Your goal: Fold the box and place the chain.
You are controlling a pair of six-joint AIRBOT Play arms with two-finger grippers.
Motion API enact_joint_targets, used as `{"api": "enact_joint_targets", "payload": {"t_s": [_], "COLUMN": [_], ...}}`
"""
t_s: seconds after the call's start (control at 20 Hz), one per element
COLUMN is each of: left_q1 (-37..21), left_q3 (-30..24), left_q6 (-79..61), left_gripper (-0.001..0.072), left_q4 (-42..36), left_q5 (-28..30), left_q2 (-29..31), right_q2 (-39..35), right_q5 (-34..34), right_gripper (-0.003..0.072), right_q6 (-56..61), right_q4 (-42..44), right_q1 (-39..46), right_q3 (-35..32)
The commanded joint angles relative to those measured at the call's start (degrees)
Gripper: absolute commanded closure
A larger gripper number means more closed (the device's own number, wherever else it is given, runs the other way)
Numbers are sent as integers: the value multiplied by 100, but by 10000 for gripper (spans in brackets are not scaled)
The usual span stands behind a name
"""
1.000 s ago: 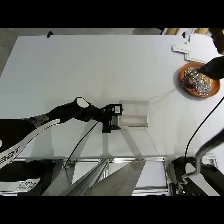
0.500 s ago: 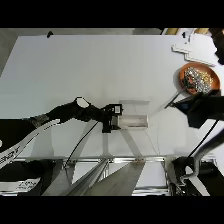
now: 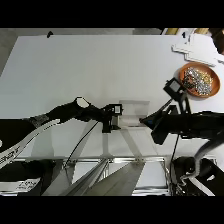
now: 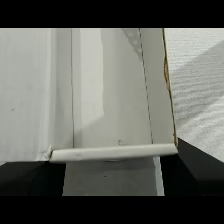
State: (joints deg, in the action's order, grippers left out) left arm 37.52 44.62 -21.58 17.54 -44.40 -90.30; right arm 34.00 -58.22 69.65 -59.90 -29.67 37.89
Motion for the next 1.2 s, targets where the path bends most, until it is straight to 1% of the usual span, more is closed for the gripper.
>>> {"api": "enact_joint_targets", "payload": {"t_s": [0.0, 0.15, 0.45, 0.5, 0.55, 0.6, 0.65, 0.8, 0.9, 1.0, 1.05, 1.1, 1.15], "left_q1": [-2, -2, -2, -2, -2, -2, -2, -2, -2, -2, -2, -2, -2], "left_q3": [4, 4, 4, 4, 4, 4, 4, 4, 4, 4, 4, 4, 4], "left_q6": [0, 0, 0, 0, 0, 0, 0, 0, 0, -2, 0, 0, 0], "left_gripper": [399, 399, 399, 399, 399, 399, 399, 399, 399, 399, 399, 399, 399], "left_q4": [0, 2, 0, 0, 0, 0, 0, 0, 0, 0, 0, 0, 0], "left_q5": [0, -2, 0, 0, 0, 0, 0, 0, 0, 0, -2, 0, 0], "left_q2": [2, 2, 2, 2, 2, 2, 2, 2, 2, 2, 2, 2, 2], "right_q2": [577, 1241, 2245, 2365, 2428, 2430, 2382, 1947, 1580, 1320, 1303, 1340, 1412], "right_q5": [730, 1001, 1008, 1043, 1088, 1108, 1012, 332, -160, -610, -852, -1040, -1134], "right_gripper": [671, 671, 670, 655, 571, 509, 504, 509, 509, 513, 545, 616, 650], "right_q6": [63, 61, 61, 61, 61, 61, 59, 90, 413, 627, 713, 778, 890], "right_q4": [-177, -199, -374, -376, -391, -415, -503, -1054, -1508, -2006, -2238, -2448, -2625], "right_q1": [-533, -538, -538, -538, -538, -538, -527, -275, 96, 588, 831, 1086, 1305], "right_q3": [-111, -111, -111, -111, -111, -103, -55, 304, 474, 483, 483, 481, 481]}}
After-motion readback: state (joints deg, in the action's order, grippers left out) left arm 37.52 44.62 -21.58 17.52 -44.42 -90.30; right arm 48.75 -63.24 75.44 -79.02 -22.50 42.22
